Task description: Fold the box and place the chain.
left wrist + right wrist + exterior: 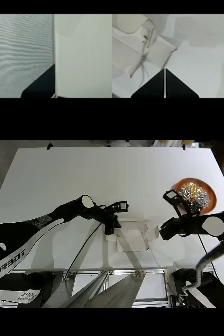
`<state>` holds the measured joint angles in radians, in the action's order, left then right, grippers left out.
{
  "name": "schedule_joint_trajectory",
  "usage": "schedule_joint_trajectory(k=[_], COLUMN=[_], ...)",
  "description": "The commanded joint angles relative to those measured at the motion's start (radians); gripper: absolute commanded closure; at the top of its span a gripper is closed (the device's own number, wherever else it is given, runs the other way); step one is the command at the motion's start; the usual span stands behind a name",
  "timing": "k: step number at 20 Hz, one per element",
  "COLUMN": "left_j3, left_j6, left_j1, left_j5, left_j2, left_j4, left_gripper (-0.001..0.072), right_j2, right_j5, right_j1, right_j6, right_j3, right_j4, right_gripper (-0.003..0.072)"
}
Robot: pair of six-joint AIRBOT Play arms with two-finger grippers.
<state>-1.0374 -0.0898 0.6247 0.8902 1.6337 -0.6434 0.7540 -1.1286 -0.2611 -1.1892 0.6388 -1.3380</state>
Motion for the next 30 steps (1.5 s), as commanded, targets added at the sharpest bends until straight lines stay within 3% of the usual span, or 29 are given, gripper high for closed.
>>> schedule_joint_trajectory(k=[1, 3, 7, 9, 11, 12, 13, 14, 17, 21, 27, 30], left_j3=[0.000, 0.000, 0.000, 0.000, 0.000, 0.000, 0.000, 0.000, 0.000, 0.000, 0.000, 0.000], left_j6=[-0.001, -0.001, -0.001, -0.001, -0.001, -0.001, -0.001, -0.001, -0.001, -0.001, -0.001, -0.001], left_j1=[0.000, 0.000, 0.000, 0.000, 0.000, 0.000, 0.000, 0.000, 0.000, 0.000, 0.000, 0.000], left_j5=[0.003, 0.003, 0.004, 0.003, 0.004, 0.004, 0.004, 0.004, 0.004, 0.004, 0.004, 0.004], left_j2=[0.000, 0.000, 0.000, 0.000, 0.000, 0.000, 0.000, 0.000, 0.000, 0.000, 0.000, 0.000], left_j4=[0.000, 0.000, 0.000, 0.000, 0.000, 0.000, 0.000, 0.000, 0.000, 0.000, 0.000, 0.000], left_gripper=[0.0701, 0.0701, 0.0701, 0.0701, 0.0701, 0.0701, 0.0701, 0.0701, 0.0701, 0.0701, 0.0701, 0.0701], right_j2=[0.000, 0.003, 0.013, 0.012, 0.002, -0.008, -0.021, -0.035, -0.056, -0.049, -0.045, -0.129], right_j5=[-0.019, -0.037, -0.122, -0.113, -0.027, 0.037, 0.117, 0.192, 0.351, 0.472, 0.533, 0.501], right_j1=[-0.002, -0.024, -0.132, -0.138, -0.162, -0.190, -0.225, -0.259, -0.340, -0.397, -0.408, -0.408], right_j6=[0.321, 0.478, 0.590, 0.637, 0.695, 0.704, 0.704, 0.704, 0.703, 0.700, 0.700, 0.700], right_j3=[-0.005, -0.012, -0.046, -0.096, -0.169, -0.207, -0.246, -0.282, -0.351, -0.386, -0.385, -0.369], right_j4=[0.191, 0.254, 0.150, 0.157, 0.113, 0.072, 0.027, -0.010, -0.046, -0.046, -0.056, -0.053], right_gripper=[0.0671, 0.0671, 0.0671, 0.0671, 0.0666, 0.0531, 0.0229, 0.0000, -0.0016, -0.0016, -0.0014, -0.0011])
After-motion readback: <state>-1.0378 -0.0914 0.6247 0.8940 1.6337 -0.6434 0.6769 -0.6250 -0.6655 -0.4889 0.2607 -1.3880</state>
